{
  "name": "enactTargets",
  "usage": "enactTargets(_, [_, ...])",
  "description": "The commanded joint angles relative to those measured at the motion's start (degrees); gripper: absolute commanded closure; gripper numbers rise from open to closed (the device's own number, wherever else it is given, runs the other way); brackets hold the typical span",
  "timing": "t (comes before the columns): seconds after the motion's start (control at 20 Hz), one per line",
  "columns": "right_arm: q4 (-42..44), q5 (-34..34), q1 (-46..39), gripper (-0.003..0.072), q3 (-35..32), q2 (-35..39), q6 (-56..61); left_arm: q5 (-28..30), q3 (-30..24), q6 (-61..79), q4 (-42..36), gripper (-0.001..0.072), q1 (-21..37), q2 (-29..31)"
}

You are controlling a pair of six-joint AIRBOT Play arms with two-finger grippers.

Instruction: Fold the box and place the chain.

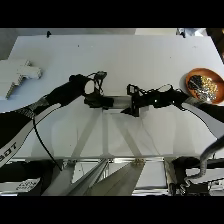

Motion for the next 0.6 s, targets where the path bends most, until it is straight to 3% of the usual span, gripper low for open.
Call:
enactTargets(0.0, [-0.15,0.31,0.00,0.0171,0.02,0.02,-0.09,-1.64,-0.07,2.10,-2.16,0.0249,3.23,1.64])
enactTargets(0.2, [-0.15,0.31,0.00,0.0171,0.02,0.02,-0.09,-4.55,-1.79,13.03,-8.04,0.0250,7.61,5.18])
enactTargets(0.35, [-0.15,0.31,0.00,0.0171,0.02,0.02,-0.09,-2.95,-6.60,26.53,-16.04,0.0250,11.43,10.25])
enactTargets(0.55, [-0.15,0.31,-0.02,0.0171,0.02,0.02,-0.09,-0.42,-16.70,62.51,-29.88,0.0252,17.84,17.27])
